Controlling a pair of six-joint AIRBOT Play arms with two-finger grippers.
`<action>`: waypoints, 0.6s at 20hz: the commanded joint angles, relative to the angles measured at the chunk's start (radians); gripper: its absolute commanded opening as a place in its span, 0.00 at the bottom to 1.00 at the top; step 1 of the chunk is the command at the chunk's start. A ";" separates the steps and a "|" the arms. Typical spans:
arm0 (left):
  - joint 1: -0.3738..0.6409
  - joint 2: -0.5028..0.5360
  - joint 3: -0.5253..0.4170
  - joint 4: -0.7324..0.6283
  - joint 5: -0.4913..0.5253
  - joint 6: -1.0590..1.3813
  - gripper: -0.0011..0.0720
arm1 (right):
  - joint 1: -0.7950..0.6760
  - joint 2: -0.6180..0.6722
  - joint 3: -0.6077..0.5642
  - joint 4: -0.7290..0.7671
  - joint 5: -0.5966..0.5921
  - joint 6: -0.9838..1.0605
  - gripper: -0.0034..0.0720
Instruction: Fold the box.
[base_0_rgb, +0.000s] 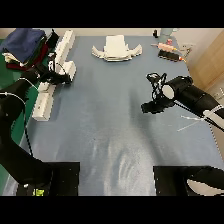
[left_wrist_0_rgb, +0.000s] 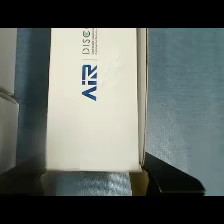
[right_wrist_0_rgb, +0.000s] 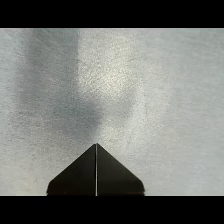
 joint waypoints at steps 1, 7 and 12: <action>0.008 -0.026 0.037 0.019 0.012 -0.008 0.59 | -0.001 -0.001 0.001 0.000 0.000 0.000 0.05; 0.008 -0.026 0.037 0.024 0.077 0.027 0.59 | -0.001 -0.001 0.001 0.000 0.000 0.000 0.05; 0.008 -0.026 0.037 0.008 0.077 0.020 0.59 | -0.001 -0.001 0.001 0.000 0.000 0.000 0.05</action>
